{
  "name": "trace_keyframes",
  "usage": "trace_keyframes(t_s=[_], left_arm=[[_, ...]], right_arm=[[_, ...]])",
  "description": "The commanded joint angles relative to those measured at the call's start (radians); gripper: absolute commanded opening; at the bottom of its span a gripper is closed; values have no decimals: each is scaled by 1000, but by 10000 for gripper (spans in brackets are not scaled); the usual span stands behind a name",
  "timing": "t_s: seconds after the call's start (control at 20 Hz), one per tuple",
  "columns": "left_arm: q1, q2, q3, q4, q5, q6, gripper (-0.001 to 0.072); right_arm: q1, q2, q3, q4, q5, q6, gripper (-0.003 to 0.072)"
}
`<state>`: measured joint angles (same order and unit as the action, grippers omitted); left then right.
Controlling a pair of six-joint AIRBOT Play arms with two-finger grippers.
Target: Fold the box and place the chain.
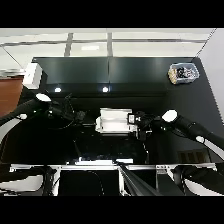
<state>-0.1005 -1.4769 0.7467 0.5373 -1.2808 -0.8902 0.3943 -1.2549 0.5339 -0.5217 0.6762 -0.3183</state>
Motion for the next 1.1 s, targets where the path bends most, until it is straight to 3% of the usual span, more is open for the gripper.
trace_keyframes(t_s=[0.0,0.45,0.7,1.05], left_arm=[[-9,-1,17,-20,-35,3,710],[-178,-1,113,-2,56,-175,638],[-245,-1,196,222,59,-403,610],[-348,-1,249,329,131,-554,610]], right_arm=[[1,-1,0,0,0,0,257],[1,-1,0,0,0,0,257],[1,-1,0,0,0,1,256],[1,-1,0,0,0,1,256]])
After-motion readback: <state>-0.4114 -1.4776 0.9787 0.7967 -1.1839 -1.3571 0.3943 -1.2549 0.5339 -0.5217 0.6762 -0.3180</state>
